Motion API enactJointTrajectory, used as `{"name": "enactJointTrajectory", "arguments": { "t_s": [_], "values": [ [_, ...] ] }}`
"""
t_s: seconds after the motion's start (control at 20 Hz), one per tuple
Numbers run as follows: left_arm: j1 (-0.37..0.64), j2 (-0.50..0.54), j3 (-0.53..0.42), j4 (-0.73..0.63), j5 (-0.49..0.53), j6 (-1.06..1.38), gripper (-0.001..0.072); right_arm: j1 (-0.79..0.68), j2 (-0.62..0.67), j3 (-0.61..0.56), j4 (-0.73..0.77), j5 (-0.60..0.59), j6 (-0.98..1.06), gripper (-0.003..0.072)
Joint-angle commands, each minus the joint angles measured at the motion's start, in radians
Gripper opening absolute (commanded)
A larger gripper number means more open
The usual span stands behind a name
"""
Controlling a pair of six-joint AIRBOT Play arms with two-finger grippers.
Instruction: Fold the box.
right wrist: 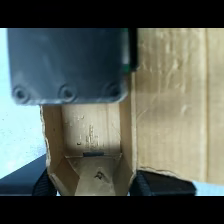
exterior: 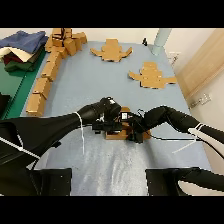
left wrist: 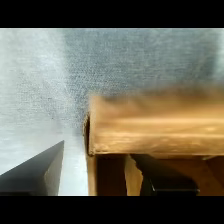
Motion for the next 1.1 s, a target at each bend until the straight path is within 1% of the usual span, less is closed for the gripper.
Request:
{"name": "enactJointTrajectory", "arguments": {
  "t_s": [0.0, 0.15, 0.3, 0.4, 0.5, 0.7, 0.75, 0.8, 0.85, 0.95, 1.05],
  "values": [
    [0.056, 0.002, 0.032, -0.136, -0.055, 0.116, 0.052, 0.001, 0.0, 0.0, 0.0, 0.0, 0.0, 0.0562],
    [0.123, 0.002, 0.1, -0.188, -0.118, 0.186, 0.052, 0.001, 0.0, 0.0, 0.0, 0.0, 0.0, 0.0562],
    [0.191, 0.002, 0.168, -0.205, -0.198, 0.235, 0.052, 0.001, 0.0, 0.0, 0.0, 0.0, 0.0, 0.0562],
    [0.238, 0.002, 0.192, -0.208, -0.259, 0.238, 0.052, 0.001, 0.0, 0.0, 0.0, 0.0, 0.0, 0.0562],
    [0.287, 0.002, 0.197, -0.257, -0.274, 0.282, 0.052, 0.001, 0.0, 0.0, 0.0, 0.0, 0.0, 0.0562],
    [0.375, 0.002, 0.197, -0.45, -0.279, 0.472, 0.0519, 0.001, 0.0, 0.0, 0.0, 0.001, 0.0, 0.0562],
    [0.393, 0.002, 0.197, -0.454, -0.284, 0.518, 0.0513, 0.001, 0.0, 0.0, 0.0, 0.0, 0.0, 0.0562],
    [0.409, 0.002, 0.197, -0.435, -0.275, 0.578, 0.0259, 0.001, 0.0, 0.0, 0.0, 0.0, 0.0, 0.0562],
    [0.421, 0.002, 0.197, -0.421, -0.259, 0.674, 0.002, 0.001, 0.0, 0.0, 0.0, 0.0, 0.0, 0.0562],
    [0.431, 0.002, 0.197, -0.42, -0.237, 0.839, 0.0012, 0.001, 0.0, 0.0, 0.0, 0.0, 0.0, 0.0562],
    [0.43, 0.008, 0.186, -0.42, -0.248, 0.999, 0.001, 0.001, 0.0, 0.0, 0.0, 0.0, 0.0, 0.0562]
  ]
}}
